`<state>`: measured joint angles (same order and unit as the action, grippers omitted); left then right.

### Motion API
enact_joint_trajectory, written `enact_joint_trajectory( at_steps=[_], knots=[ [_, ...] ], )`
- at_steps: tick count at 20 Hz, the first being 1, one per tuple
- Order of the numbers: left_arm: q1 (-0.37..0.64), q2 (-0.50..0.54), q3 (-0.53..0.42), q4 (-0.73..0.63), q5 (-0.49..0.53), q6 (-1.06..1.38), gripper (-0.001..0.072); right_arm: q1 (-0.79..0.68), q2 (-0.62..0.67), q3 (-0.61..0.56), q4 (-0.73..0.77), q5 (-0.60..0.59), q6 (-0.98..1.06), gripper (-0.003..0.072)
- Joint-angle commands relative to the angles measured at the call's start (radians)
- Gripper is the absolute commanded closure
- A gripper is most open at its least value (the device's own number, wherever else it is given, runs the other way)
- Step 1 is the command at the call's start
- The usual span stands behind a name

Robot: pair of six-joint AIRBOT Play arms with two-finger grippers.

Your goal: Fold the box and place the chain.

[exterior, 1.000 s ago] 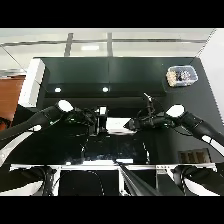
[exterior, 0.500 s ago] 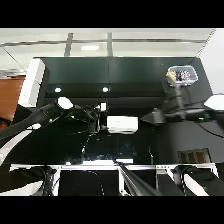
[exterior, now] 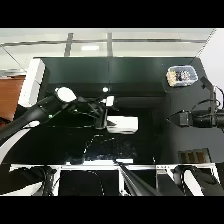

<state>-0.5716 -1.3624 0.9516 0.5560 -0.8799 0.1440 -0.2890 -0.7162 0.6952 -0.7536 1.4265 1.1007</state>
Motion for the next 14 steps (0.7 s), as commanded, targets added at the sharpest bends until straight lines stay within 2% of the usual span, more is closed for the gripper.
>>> enact_joint_trajectory(
  at_steps=[1, 4, 7, 14],
  knots=[
    [-0.071, -0.079, 0.067, -0.021, 0.13, -0.125, -0.0004, -0.016, 0.008, 0.0, -0.015, -0.021, 0.002, 0.0677],
    [-0.077, -0.154, 0.115, -0.022, 0.064, -0.253, -0.0003, -0.016, 0.008, 0.0, -0.015, -0.021, -0.001, 0.0677],
    [-0.075, -0.188, 0.117, -0.021, -0.002, -0.267, -0.0003, -0.016, 0.008, 0.0, -0.015, -0.022, -0.014, 0.0677],
    [-0.077, -0.203, 0.117, 0.017, -0.059, -0.267, -0.0003, -0.016, 0.008, 0.0, -0.016, -0.035, -0.025, 0.0677]
  ],
)
